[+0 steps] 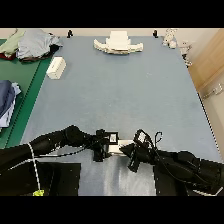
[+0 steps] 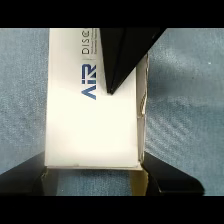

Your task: Fold the box.

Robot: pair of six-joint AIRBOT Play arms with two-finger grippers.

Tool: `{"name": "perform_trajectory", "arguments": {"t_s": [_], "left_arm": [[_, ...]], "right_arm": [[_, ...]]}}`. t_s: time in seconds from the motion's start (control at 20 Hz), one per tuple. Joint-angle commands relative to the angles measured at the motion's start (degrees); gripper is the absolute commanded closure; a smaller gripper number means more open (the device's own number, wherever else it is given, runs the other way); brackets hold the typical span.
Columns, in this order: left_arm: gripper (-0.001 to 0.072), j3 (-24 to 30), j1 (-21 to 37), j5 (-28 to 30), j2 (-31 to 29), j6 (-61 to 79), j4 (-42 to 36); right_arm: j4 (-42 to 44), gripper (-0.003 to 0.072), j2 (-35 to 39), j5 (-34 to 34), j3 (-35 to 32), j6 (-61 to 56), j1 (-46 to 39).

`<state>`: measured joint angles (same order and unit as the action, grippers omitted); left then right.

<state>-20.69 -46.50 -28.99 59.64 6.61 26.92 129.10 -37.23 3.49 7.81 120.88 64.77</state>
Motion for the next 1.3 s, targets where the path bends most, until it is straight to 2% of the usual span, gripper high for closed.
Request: {"name": "perform_trajectory", "arguments": {"t_s": [0.0,0.15,0.25,0.4,0.5,0.65,0.75,0.85,1.05,1.15,1.25], "left_arm": [[0.0298,0.0,0.1,0.0,0.0,0.0,0.0],[0.0298,0.0,0.1,0.0,0.0,0.0,0.0],[0.0298,0.0,0.1,0.0,0.0,0.0,0.0],[0.0298,0.0,0.1,0.0,0.0,0.0,0.0],[0.0298,0.0,0.1,0.0,0.0,0.0,0.0],[0.0298,0.0,0.1,0.0,0.0,0.0,0.0],[0.0298,0.0,0.1,0.0,0.0,0.0,0.0],[0.0298,0.0,0.1,0.0,0.0,0.0,0.0],[0.0298,0.0,0.1,0.0,0.0,0.0,0.0],[0.0298,0.0,0.1,0.0,0.0,0.0,0.0],[0.0298,0.0,0.1,0.0,0.0,0.0,0.0]], "right_arm": [[-1.1,0.068,1.6,-5.0,0.2,0.1,-0.1],[-3.5,0.068,1.6,-5.8,1.2,0.2,-1.7],[-5.8,0.068,1.5,-2.9,2.7,1.7,-4.8],[-11.9,0.068,1.4,8.8,6.4,2.4,-13.3],[-17.5,0.068,1.4,17.6,10.0,-0.7,-22.0],[-29.3,0.068,-1.1,30.4,18.7,-7.5,-35.5],[-34.3,0.068,-5.4,38.7,26.3,-13.5,-42.5],[-35.8,0.068,-11.2,47.2,33.5,-16.8,-47.1],[-37.3,0.068,-25.3,63.3,44.0,-28.3,-50.5],[-39.4,0.068,-31.0,68.7,46.9,-33.9,-50.5],[-39.3,0.068,-34.0,69.4,47.7,-37.2,-50.5]]}}
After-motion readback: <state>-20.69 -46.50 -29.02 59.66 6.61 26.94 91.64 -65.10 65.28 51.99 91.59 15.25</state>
